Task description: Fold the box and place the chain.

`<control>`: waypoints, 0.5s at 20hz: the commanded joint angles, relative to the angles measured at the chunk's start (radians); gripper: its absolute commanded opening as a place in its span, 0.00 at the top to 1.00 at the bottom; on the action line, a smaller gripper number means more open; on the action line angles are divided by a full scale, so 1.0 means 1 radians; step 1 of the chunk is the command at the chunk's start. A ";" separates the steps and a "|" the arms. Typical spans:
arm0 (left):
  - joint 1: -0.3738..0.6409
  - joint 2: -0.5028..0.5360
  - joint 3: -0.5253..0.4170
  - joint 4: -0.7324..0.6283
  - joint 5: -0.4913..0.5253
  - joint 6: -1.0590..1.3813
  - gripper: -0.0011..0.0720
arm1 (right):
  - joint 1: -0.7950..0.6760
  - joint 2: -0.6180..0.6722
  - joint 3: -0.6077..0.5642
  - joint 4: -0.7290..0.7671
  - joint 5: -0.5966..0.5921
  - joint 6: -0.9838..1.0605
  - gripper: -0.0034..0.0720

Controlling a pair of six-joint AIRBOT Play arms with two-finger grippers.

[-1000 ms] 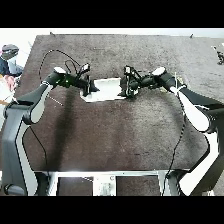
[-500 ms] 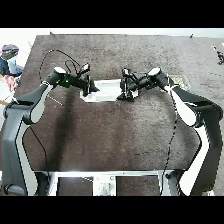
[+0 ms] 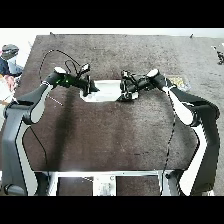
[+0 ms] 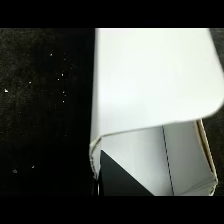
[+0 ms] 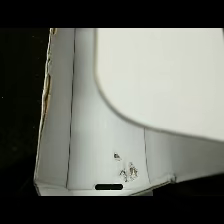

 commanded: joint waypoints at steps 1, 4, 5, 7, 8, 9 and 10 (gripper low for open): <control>0.000 -0.001 0.000 0.000 0.001 0.000 0.97 | 0.001 -0.014 0.005 -0.001 -0.014 -0.007 0.09; 0.000 -0.001 0.000 0.000 0.001 0.000 0.97 | 0.005 -0.016 0.005 -0.001 -0.026 -0.034 0.09; 0.000 -0.001 0.000 0.000 0.001 0.000 0.97 | 0.006 -0.016 0.005 0.000 -0.028 -0.034 0.09; 0.000 -0.001 0.000 0.000 0.001 0.000 0.97 | 0.007 -0.016 0.005 -0.001 -0.027 -0.034 0.09; 0.000 -0.001 0.000 0.000 0.001 0.000 0.97 | 0.007 -0.016 0.005 -0.001 -0.027 -0.034 0.09; 0.000 -0.001 0.000 0.000 0.001 0.000 0.97 | 0.007 -0.016 0.005 -0.001 -0.027 -0.034 0.09; 0.000 -0.001 0.000 0.000 0.001 0.000 0.97 | 0.007 -0.015 0.005 -0.001 -0.026 -0.034 0.08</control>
